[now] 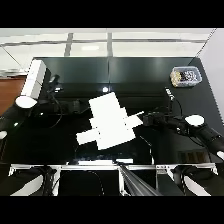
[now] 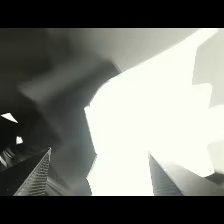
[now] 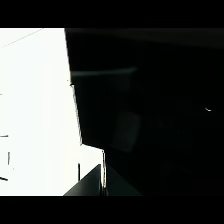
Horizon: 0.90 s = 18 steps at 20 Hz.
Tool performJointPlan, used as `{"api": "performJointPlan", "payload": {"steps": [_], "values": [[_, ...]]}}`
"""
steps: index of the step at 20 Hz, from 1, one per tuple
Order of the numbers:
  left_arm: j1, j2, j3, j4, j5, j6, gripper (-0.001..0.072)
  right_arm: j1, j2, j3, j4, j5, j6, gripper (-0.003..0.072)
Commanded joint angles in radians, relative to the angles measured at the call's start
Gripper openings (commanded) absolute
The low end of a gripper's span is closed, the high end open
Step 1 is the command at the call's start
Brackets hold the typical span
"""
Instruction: Fold the box and place the chain.
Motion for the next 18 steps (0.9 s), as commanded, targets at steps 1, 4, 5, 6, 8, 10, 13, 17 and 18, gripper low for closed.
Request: {"api": "performJointPlan", "payload": {"steps": [1,4,5,6,8,10,13,17,18], "values": [[-0.006,-0.174,0.063,-0.055,-0.179,-0.050,0.0688,0.009,0.001,-0.003,0.006,-0.010,-0.008,0.0014],[-0.006,-0.281,0.104,-0.108,-0.253,-0.043,0.0688,0.009,0.001,-0.003,0.006,0.010,-0.008,0.0014],[-0.006,-0.317,0.126,-0.108,-0.279,-0.043,0.0688,0.009,0.001,-0.003,0.006,0.014,-0.008,0.0014],[-0.008,-0.347,0.148,-0.109,-0.299,-0.042,0.0688,0.009,0.001,-0.003,0.006,0.014,-0.008,0.0014],[-0.029,-0.404,0.198,-0.131,-0.363,0.013,0.0688,0.009,0.001,-0.003,0.006,0.013,-0.008,0.0014],[-0.067,-0.458,0.262,-0.139,-0.461,0.097,0.0688,0.009,0.001,-0.003,0.006,0.014,-0.008,0.0014],[-0.120,-0.537,0.377,-0.013,-0.600,0.120,0.0592,0.009,0.001,-0.003,0.006,0.013,-0.008,0.0014],[-0.139,-0.587,0.444,0.059,-0.684,0.179,0.0369,0.009,0.001,-0.003,0.006,0.014,-0.008,0.0014],[-0.138,-0.587,0.444,0.059,-0.687,0.204,0.0280,0.009,0.001,-0.003,0.004,0.014,-0.008,0.0014]]}}
